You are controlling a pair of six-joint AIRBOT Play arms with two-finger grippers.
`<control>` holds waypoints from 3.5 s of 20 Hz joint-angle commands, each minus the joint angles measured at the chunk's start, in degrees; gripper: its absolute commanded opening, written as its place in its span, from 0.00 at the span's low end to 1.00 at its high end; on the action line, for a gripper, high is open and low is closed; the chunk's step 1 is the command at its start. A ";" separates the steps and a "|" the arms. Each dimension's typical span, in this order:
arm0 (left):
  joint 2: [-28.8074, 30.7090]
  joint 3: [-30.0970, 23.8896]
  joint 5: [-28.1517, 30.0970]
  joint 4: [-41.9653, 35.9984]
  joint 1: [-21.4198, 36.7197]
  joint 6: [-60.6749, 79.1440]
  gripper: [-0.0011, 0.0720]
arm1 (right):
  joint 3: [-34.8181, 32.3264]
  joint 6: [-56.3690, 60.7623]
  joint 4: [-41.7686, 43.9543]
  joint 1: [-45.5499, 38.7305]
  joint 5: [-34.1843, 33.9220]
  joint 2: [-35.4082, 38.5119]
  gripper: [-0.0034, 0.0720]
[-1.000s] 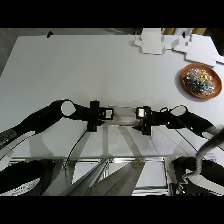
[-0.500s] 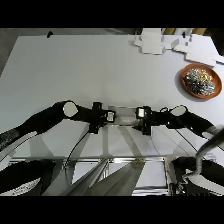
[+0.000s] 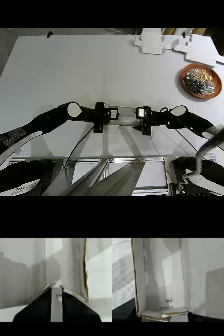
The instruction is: Fold the box and place the chain.
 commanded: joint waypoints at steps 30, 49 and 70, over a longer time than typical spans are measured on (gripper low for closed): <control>0.66 -0.94 -14.78 16.39 11.65 -87.82 0.03 | 0.00 -0.02 -0.02 0.02 -0.02 0.04 0.44; 4.79 1.70 -13.33 4.31 5.18 -83.19 0.28 | 0.00 -0.02 -0.02 0.02 -0.02 0.04 0.44; 4.79 3.37 -15.39 4.94 8.17 -83.89 0.33 | 0.00 -0.02 0.00 0.02 -0.02 0.04 0.44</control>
